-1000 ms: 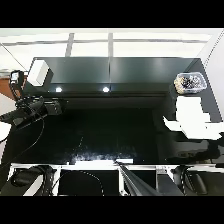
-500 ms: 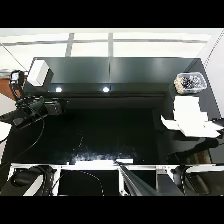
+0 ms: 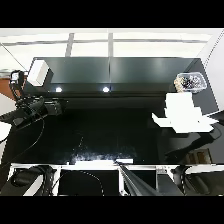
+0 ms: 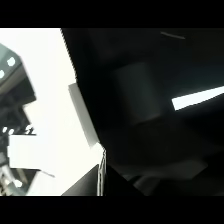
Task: Fold the box and place the chain.
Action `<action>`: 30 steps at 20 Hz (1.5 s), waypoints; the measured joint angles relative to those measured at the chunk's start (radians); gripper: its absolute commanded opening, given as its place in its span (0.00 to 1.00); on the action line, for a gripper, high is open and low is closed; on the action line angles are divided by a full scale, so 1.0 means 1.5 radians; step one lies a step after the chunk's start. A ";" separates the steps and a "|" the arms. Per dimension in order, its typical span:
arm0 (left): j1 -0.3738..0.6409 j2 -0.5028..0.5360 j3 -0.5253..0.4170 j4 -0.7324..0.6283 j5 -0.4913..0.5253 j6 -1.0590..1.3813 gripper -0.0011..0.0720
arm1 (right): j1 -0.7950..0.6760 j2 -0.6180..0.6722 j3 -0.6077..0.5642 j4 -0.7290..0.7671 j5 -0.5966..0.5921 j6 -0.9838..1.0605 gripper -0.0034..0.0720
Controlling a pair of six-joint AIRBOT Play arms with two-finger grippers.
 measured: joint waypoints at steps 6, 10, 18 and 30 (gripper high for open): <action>-0.001 0.000 0.000 -0.008 -0.008 0.000 0.98 | 0.094 0.082 -0.084 0.079 0.006 -0.006 0.11; -0.026 -0.005 0.000 -0.020 -0.032 0.022 0.98 | 0.161 0.183 -0.207 0.152 -0.044 -0.023 0.11; -0.096 -0.112 0.000 -0.094 -0.030 0.040 0.98 | 0.417 0.433 -0.439 0.296 -0.248 -0.019 0.11; 0.001 -0.255 0.004 -0.365 -0.120 0.180 0.98 | 0.878 0.607 -0.521 0.242 -0.622 0.043 0.11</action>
